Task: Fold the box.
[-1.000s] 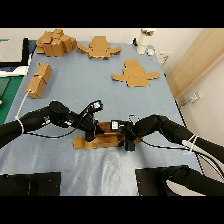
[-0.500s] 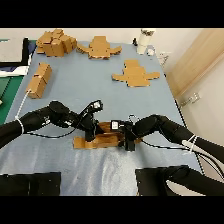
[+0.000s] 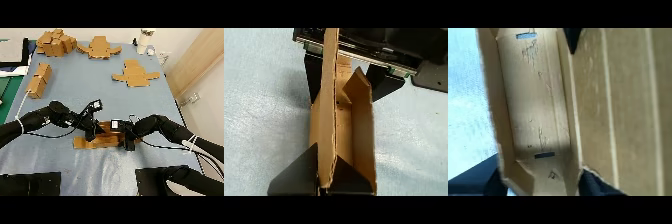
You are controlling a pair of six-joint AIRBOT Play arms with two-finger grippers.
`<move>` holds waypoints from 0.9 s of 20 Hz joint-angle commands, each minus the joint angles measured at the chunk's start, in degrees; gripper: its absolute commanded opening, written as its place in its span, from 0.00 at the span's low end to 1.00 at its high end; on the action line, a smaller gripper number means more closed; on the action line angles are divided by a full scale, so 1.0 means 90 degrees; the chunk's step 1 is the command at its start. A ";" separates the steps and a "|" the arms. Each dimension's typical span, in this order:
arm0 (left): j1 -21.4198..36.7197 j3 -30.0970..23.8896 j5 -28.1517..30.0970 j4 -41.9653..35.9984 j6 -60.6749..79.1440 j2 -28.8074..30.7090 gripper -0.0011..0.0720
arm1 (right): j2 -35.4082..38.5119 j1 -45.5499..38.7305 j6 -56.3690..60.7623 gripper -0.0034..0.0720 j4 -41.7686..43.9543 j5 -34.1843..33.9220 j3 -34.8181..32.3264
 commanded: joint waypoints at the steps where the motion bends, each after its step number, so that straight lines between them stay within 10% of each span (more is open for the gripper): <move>1: 0.0002 0.0005 -0.0010 0.0005 -0.0002 -0.0002 0.03 | 0.0000 0.0002 0.0032 0.71 0.0005 0.0012 0.0002; 6: 0.0017 0.0005 0.0333 0.0114 -0.0403 0.0000 0.04 | 0.0000 0.0002 0.0034 0.71 0.0005 0.0012 0.0002; 7: 0.0015 0.0007 0.0372 0.0206 -0.0546 0.0002 0.15 | 0.0000 0.0002 0.0034 0.71 0.0005 0.0012 0.0002; 8: 0.0015 0.0007 0.0393 0.0250 -0.0661 0.0015 0.55 | 0.0000 0.0002 0.0032 0.71 0.0002 0.0012 0.0002; 9: 0.0019 0.0007 0.0396 0.0260 -0.0962 0.0049 0.75 | 0.0000 0.0002 0.0032 0.71 0.0002 0.0012 0.0002; 13: 0.0206 0.0007 0.0085 0.1785 -0.2455 0.0471 0.74 | 0.0000 0.0002 0.0029 0.71 0.0002 0.0017 0.0002; 18: 0.0454 0.0005 -0.1914 0.3288 -0.5124 0.1236 0.67 | 0.0000 0.0002 0.0029 0.71 -0.0002 0.0015 0.0002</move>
